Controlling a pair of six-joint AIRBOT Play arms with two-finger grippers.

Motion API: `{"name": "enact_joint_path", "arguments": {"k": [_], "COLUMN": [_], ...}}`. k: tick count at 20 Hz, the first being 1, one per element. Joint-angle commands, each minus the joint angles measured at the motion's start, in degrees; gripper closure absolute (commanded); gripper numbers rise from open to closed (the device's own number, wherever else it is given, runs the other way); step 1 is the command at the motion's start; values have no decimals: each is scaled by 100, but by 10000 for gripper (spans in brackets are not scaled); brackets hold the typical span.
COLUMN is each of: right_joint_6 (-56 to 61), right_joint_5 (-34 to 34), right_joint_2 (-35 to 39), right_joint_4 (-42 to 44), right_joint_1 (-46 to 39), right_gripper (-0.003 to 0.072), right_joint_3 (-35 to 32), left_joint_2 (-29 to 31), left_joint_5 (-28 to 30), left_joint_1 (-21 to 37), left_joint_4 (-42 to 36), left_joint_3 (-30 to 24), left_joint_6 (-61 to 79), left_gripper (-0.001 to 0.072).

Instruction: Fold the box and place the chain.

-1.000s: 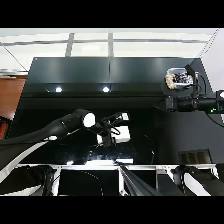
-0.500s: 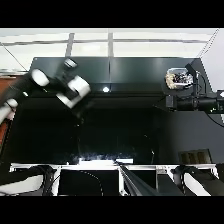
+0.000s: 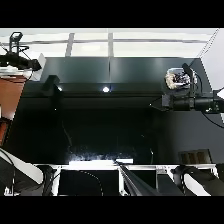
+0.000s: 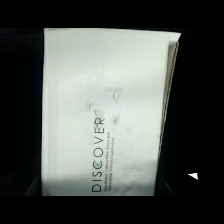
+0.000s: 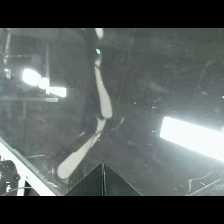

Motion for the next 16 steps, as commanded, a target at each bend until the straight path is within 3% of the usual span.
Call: {"name": "enact_joint_path", "arguments": {"k": [1,5,6,7,11,13,16], "right_joint_6": [111,114,114,114,111,111,46], "right_joint_5": [-293,-319,-313,-315,-229,-127,22], "right_joint_2": [4,4,4,4,4,7,7], "right_joint_4": [68,66,66,66,70,72,-151], "right_joint_1": [186,181,181,181,184,181,168], "right_gripper": [667,667,667,667,667,667,667], "right_joint_3": [7,7,7,7,7,9,63], "left_joint_2": [-715,-988,-992,-979,-492,24,822], "left_joint_5": [-142,-116,-120,-146,-671,-1241,-2892], "left_joint_1": [214,157,151,138,74,48,13], "left_joint_4": [-26,-28,-57,-50,118,127,142], "left_joint_3": [673,673,675,702,883,883,868], "left_joint_6": [-186,-184,-195,-297,-717,-1161,-2350], "left_gripper": [214,213,129,-9,-11,-10,14]}}
